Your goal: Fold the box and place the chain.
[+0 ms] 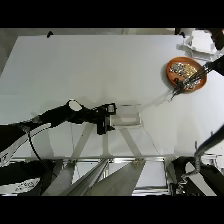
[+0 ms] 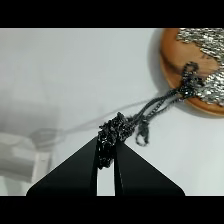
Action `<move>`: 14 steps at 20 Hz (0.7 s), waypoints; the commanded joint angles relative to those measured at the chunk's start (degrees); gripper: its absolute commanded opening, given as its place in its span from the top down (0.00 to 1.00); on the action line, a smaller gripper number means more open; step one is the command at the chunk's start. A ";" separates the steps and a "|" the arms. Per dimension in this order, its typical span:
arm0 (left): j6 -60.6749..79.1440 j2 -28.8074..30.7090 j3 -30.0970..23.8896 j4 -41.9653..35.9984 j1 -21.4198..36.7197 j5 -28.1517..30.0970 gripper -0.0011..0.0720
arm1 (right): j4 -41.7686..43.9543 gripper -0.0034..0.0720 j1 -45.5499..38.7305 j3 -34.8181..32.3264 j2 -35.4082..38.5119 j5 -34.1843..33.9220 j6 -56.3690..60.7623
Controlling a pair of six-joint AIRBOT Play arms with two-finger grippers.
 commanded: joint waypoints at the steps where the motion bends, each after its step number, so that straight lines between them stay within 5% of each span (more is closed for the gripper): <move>1: 0.00 0.02 -0.02 0.00 -0.02 0.00 0.42 | 5.57 0.95 0.00 -0.02 3.17 2.86 -0.87; 8: 0.00 0.02 -0.02 0.00 -0.02 0.00 0.42 | 15.50 0.95 1.44 -0.09 4.50 7.74 -1.99; 14: 0.00 0.02 -0.02 0.00 -0.02 0.02 0.42 | 13.84 0.95 18.91 -8.76 5.77 1.64 -1.66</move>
